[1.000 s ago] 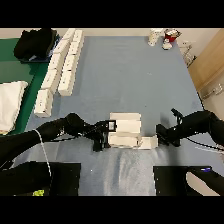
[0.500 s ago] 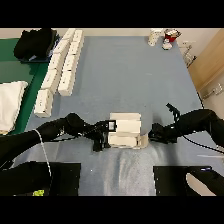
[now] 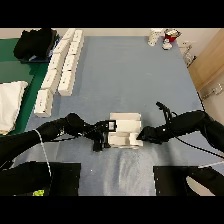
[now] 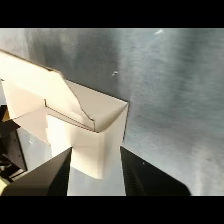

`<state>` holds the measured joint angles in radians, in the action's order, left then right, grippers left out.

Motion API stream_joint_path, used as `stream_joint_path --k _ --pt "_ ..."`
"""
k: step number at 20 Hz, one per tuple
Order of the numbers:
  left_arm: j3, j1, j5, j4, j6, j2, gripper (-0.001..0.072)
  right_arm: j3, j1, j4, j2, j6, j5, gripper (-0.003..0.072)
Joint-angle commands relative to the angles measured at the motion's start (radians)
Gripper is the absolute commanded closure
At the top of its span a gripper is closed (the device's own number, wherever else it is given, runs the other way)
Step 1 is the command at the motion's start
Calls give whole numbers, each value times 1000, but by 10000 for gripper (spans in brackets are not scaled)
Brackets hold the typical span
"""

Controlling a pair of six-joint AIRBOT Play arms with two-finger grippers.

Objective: Fold the box.

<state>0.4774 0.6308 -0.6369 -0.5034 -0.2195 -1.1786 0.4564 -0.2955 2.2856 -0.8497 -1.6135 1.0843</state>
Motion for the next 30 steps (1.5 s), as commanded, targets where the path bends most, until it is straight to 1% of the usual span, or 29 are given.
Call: stream_joint_path --k 1,3,7,9,11,14,17,19,20,22,23,26,27,30 --pt "0 -1 0 0 0 0 287 38 -145 -119 -37 133 -127 211" --pt "0 -1 0 2 0 0 287 80 -224 -256 -58 265 -146 211" --pt "0 -1 0 2 0 0 287 163 -386 -488 -127 512 -129 212" --pt "0 -1 0 2 0 0 288 216 -460 -602 -178 655 -82 212" --pt "0 -1 0 3 0 0 287 277 -524 -691 -245 769 1 211" --pt "0 -1 0 2 0 0 287 356 -609 -768 -340 902 54 211" --pt "0 -1 0 2 0 0 287 404 -642 -813 -412 979 113 212" --pt "0 -1 0 2 0 0 288 407 -642 -813 -428 1007 121 213" --pt "0 -1 0 3 0 0 287 406 -642 -814 -429 1021 128 251" --pt "0 -1 0 3 0 0 288 406 -642 -814 -429 1042 132 257" --pt "0 -1 0 3 0 0 287 406 -642 -814 -429 1049 132 329" --pt "0 -1 0 3 0 0 287 406 -642 -813 -429 1049 132 633" --pt "0 -1 0 3 0 0 287 404 -642 -811 -429 1049 132 674" --pt "0 -1 0 3 0 0 287 404 -642 -807 -429 1049 137 682"
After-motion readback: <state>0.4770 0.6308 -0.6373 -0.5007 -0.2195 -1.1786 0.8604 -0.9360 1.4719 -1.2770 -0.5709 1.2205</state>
